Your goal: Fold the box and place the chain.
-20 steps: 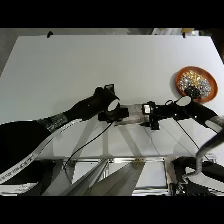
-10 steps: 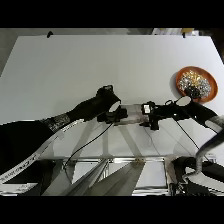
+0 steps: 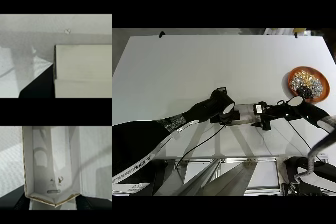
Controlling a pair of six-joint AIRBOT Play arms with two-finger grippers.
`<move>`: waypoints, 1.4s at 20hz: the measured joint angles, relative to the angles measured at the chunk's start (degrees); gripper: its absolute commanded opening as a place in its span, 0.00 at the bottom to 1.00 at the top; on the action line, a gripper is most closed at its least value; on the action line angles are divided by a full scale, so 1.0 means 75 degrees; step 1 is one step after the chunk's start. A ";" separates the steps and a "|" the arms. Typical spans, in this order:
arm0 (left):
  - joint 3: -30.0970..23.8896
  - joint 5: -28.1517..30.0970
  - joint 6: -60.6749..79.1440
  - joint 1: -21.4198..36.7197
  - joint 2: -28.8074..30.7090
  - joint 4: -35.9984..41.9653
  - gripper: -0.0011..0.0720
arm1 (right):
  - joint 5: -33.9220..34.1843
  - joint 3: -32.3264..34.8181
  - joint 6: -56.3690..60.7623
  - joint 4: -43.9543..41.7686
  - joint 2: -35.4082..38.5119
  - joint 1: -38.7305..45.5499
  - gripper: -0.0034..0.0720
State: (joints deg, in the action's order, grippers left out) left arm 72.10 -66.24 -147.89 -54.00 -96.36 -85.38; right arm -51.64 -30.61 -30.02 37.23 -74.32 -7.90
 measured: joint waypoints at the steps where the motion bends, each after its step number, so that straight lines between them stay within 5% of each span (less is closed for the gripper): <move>1: 0.0000 -0.0006 -0.0003 0.0000 -0.0003 -0.0006 0.02 | -0.0003 0.0000 0.0000 0.0000 0.0000 0.0000 0.57; 3: 0.0000 -0.0012 -0.0015 0.0000 -0.0009 -0.0012 0.06 | 0.0000 0.0000 0.0003 0.0003 0.0000 0.0000 0.57; 6: -0.0006 -0.0108 -0.0026 -0.0006 -0.0012 -0.0050 0.31 | -0.0006 0.0000 0.0020 0.0003 0.0000 0.0000 0.57; 19: 0.0099 -0.0015 0.0440 -0.0003 0.0067 0.0090 0.29 | 0.0012 0.0000 0.0017 0.0015 0.0000 0.0003 0.57; 21: 0.0160 -0.0067 0.0466 0.0029 0.0085 0.0114 0.18 | 0.0012 0.0000 0.0017 0.0012 0.0000 0.0003 0.57; 28: 0.0227 -0.0184 0.0501 0.0055 0.0085 0.0300 0.18 | 0.0006 0.0000 0.0017 0.0006 0.0000 0.0003 0.57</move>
State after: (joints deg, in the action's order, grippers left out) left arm 73.80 -67.61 -144.14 -53.58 -95.72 -83.13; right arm -51.59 -30.61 -29.89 37.28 -74.32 -7.88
